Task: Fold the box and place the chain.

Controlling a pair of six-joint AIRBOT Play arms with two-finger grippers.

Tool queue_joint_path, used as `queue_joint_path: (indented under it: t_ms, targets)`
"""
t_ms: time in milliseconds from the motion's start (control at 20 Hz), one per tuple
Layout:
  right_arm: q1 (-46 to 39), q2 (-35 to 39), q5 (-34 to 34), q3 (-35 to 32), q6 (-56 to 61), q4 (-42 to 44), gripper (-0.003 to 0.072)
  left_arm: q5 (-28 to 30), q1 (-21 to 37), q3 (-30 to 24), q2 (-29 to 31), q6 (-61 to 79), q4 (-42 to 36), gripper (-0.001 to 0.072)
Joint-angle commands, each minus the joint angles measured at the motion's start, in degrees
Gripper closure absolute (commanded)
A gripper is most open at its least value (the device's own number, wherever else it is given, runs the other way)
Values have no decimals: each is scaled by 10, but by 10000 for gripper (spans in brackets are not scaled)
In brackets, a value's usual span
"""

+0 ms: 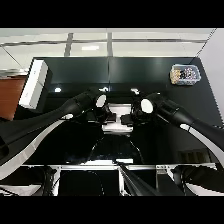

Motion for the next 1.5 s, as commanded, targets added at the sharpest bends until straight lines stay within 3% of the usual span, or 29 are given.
queue_joint_path:
  t_ms: [0,250,300,350,450,700,750,800,1250,1350,1400,1450]
  targets:
    - [28,-26,27,19,110,-74,369,-5,0,0,0,0,3,683]
    - [29,-39,45,24,140,-72,370,-8,0,0,0,0,3,684]
    - [29,-39,45,24,145,-71,402,-8,0,0,0,0,3,684]
    - [29,-39,45,24,145,-71,567,-8,0,0,0,0,3,684]
    - [29,-39,42,24,152,-69,676,-7,0,0,0,0,4,684]
    - [28,-39,39,24,156,-63,652,-7,0,0,0,0,3,684]
    - [28,-39,34,24,156,-62,440,-7,0,0,0,0,3,684]
    - [28,-40,29,24,155,-59,408,-7,0,0,0,0,3,684]
    - [28,-41,14,24,152,-50,411,-6,0,0,0,0,3,684]
    - [28,-44,18,24,152,-53,461,-6,0,0,0,0,3,684]
    - [28,-47,21,24,152,-54,650,-7,0,0,0,0,3,684]
    - [28,-48,23,24,153,-55,675,-7,0,0,0,0,4,684]
